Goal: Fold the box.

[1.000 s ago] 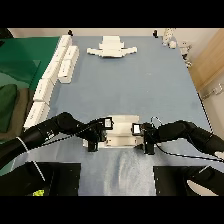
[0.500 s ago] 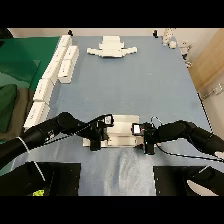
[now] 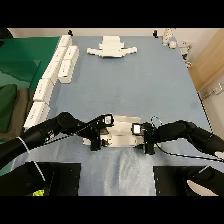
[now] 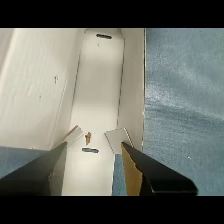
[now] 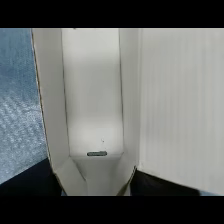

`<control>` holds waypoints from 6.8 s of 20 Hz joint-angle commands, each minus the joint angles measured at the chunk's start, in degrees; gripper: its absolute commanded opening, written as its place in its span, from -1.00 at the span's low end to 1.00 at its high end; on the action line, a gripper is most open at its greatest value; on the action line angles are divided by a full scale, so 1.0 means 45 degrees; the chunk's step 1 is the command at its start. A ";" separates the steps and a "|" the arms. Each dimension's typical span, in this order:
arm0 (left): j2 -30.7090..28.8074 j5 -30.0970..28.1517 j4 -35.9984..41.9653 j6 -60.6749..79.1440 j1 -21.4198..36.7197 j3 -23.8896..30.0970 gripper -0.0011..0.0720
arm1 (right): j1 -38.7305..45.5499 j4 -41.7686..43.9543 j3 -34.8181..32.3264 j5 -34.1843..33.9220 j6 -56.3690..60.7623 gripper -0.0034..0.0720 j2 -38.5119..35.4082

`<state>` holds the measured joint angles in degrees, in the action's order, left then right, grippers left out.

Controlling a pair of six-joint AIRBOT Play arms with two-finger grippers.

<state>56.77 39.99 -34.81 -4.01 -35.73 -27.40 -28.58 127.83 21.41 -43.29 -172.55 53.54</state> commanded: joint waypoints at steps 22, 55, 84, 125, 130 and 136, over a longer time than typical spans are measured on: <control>-0.0053 0.0243 -0.0058 -0.0690 0.0010 0.0000 -0.93 | -0.0010 0.0010 0.0015 -0.0010 0.0005 0.51 -0.0010; -0.0617 0.3633 -0.2059 -1.4518 0.7286 0.1588 -0.94 | -0.0010 0.0005 0.0010 -0.0010 0.0000 0.51 -0.0010; -0.0175 0.4192 0.1253 -1.3678 0.4454 0.0544 -0.03 | -0.0010 0.0005 0.0015 -0.0010 0.0000 0.51 -0.0010; 0.3764 0.4357 -1.1268 -3.0367 -0.4721 -0.5727 0.01 | -0.0010 0.0005 0.0010 -0.0010 0.0000 0.51 -0.0010; 0.4493 0.4371 -1.1370 -3.0435 -0.5008 -0.5829 0.00 | -0.0010 0.0005 0.0015 -0.0010 0.0000 0.51 -0.0010; 0.4629 0.4303 -1.1710 -3.0391 -0.5008 -0.5829 -0.04 | -0.0010 0.0000 0.0015 -0.0010 0.0000 0.51 -0.0010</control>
<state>77.25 59.51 -86.52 -140.77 -58.15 -53.56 -28.58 127.85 21.41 -43.33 -172.55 53.54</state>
